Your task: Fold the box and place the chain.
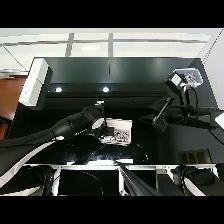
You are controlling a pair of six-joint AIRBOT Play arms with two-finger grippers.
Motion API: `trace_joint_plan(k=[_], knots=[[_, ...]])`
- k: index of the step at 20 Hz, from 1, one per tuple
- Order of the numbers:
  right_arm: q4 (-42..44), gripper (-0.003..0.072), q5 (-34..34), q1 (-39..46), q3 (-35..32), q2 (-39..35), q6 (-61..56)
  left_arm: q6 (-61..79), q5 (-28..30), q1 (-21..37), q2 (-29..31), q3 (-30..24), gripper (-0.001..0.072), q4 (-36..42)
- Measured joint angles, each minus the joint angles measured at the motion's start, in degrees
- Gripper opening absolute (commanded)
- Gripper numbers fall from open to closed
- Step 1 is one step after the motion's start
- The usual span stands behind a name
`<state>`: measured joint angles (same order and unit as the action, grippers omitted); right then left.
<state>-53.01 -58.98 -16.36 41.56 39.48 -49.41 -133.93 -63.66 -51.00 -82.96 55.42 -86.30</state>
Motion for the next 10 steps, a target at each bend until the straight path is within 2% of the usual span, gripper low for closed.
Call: trace_joint_plan(k=[1,2,3,7,10], knots=[[-0.4,0.0653,-0.1,0.5,0.0,0.0,-0.4,-0.8,0.0,0.0,0.0,0.0,0.0126,0.0],[-0.5,0.0653,-0.1,1.0,0.0,0.0,-0.9,-1.6,0.0,0.0,-0.1,0.0,0.0363,-0.1],[-0.8,0.0653,-0.2,1.3,0.0,0.0,-1.3,-2.4,-0.4,0.0,-0.1,0.2,0.0438,-0.5],[-1.1,0.0653,-0.3,1.9,0.0,0.0,-2.1,-3.4,-0.3,-0.2,1.3,1.9,0.0438,-0.3],[-1.2,0.0653,-0.2,2.0,0.0,0.0,-2.5,-2.0,-1.0,0.0,5.0,3.3,0.0436,-1.6]])
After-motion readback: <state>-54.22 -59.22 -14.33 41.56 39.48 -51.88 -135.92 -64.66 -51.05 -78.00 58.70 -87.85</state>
